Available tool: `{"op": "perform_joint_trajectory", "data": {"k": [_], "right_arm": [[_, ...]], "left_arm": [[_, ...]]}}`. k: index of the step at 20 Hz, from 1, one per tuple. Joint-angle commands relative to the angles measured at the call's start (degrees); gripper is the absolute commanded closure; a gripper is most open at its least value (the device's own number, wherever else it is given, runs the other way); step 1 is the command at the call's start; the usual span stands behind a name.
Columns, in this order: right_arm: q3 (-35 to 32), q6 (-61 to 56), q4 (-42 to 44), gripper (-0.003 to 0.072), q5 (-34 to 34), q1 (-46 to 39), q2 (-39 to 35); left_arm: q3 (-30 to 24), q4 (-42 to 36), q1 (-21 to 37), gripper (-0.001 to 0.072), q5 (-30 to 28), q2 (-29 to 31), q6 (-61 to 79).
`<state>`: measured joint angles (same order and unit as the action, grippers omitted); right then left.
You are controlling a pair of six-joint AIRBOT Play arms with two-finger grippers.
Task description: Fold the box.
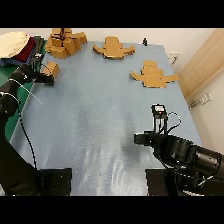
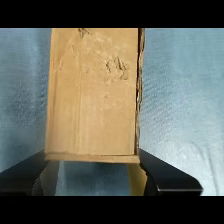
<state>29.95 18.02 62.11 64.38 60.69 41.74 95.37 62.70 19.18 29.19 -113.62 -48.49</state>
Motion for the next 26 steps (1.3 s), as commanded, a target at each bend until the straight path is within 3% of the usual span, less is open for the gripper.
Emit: {"op": "perform_joint_trajectory", "data": {"k": [1, 19, 21, 26], "right_arm": [[0.04, -0.24, -0.24, 0.0679, 0.02, -0.02, 0.44], [0.09, -0.24, -0.15, 0.0679, -0.02, -0.02, 1.16], [0.09, -0.24, -0.15, 0.068, -0.02, -0.02, 1.16], [0.09, -0.24, -0.15, 0.068, 0.0, -0.02, 1.16]], "left_arm": [[1.27, 0.55, 0.2, 0.0193, -0.72, -1.44, -0.42], [1.27, 0.09, -0.28, 0.0191, -1.66, -1.4, -0.63], [1.33, 0.09, -0.28, 0.0019, -0.81, -1.33, -1.07], [2.58, 0.39, 0.52, 0.0018, 8.04, 0.37, -5.11]]}}
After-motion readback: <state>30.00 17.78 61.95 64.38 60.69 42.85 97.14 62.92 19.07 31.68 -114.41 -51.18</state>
